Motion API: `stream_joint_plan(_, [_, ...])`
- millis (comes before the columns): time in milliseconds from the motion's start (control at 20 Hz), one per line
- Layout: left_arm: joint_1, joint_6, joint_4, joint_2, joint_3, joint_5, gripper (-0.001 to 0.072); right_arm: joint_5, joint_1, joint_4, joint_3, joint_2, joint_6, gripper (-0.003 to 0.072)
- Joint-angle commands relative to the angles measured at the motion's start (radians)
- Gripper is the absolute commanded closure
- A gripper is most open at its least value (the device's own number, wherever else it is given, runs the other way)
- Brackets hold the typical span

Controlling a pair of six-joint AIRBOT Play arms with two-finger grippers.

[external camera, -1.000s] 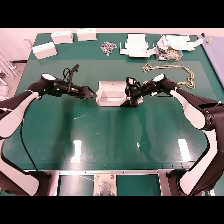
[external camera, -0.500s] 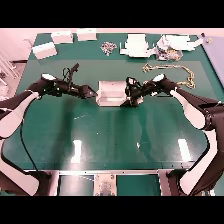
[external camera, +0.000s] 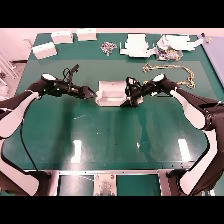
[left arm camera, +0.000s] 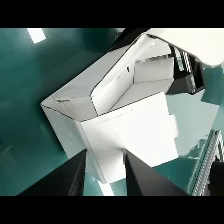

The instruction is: Fold the box and place the chain.

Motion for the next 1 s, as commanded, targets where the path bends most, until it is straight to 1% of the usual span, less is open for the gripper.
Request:
stream_joint_plan(0, [-0.013, -0.040, 0.009, 0.001, 0.000, 0.024, 0.0402, 0.000, 0.000, 0.000, 0.000, -0.001, 0.000, 0.0179])
stream_joint_plan(150, [-0.038, -0.176, 0.019, 0.003, 0.001, 0.049, 0.0402, 0.000, 0.000, 0.000, 0.000, -0.001, 0.000, 0.0179])
stream_joint_plan(250, [-0.055, -0.209, 0.038, 0.003, 0.003, 0.070, 0.0402, 0.000, 0.000, 0.000, 0.000, -0.001, 0.000, 0.0179])
stream_joint_plan(350, [-0.074, -0.295, 0.126, 0.003, 0.027, 0.085, 0.0402, 0.000, 0.000, 0.000, 0.000, -0.001, 0.000, 0.0179])
stream_joint_plan(450, [-0.093, -0.397, 0.220, 0.003, 0.072, 0.080, 0.0402, 0.000, 0.000, 0.000, 0.000, -0.001, 0.000, 0.0179])
stream_joint_plan(500, [-0.101, -0.430, 0.244, 0.003, 0.092, 0.075, 0.0402, 0.000, 0.000, 0.000, 0.000, -0.001, 0.000, 0.0179])
stream_joint_plan(700, [-0.122, -0.505, 0.259, 0.003, 0.140, 0.067, 0.0403, 0.000, 0.000, 0.000, 0.000, -0.001, 0.000, 0.0179])
stream_joint_plan(950, [-0.172, -0.715, 0.368, 0.003, 0.171, 0.069, 0.0403, 0.000, 0.000, 0.000, 0.000, -0.001, 0.000, 0.0180])
